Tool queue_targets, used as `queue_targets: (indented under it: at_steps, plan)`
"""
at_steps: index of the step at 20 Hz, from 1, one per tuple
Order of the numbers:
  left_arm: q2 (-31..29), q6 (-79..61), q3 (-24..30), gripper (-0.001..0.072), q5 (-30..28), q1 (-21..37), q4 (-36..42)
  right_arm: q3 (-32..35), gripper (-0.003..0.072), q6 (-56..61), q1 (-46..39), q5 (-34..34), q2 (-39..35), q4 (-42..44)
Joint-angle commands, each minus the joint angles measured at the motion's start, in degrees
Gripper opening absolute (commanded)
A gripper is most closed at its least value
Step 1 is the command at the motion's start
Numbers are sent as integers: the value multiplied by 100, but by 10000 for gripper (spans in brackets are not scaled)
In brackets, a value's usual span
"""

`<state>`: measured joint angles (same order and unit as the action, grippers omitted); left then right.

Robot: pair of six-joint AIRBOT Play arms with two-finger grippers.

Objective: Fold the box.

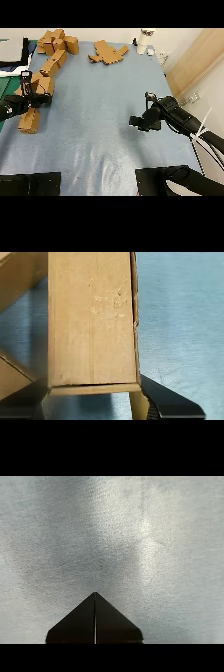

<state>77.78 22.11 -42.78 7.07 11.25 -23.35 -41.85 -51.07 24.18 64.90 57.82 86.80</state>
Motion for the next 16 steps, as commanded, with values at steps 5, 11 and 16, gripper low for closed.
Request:
queue_targets:
  at_steps: [5, 11, 16]
  plan:
    - [11, 2, -11, 477, 216, 136, -378, -4, 4, 2, -2, -52, 2, 24]
    - [11, -20, -11, 477, 210, 136, -662, -4, 3, 0, -2, -55, 2, 155]
    - [11, -15, -7, 478, 280, 136, -1126, -4, 4, 0, -2, -57, 2, 197]
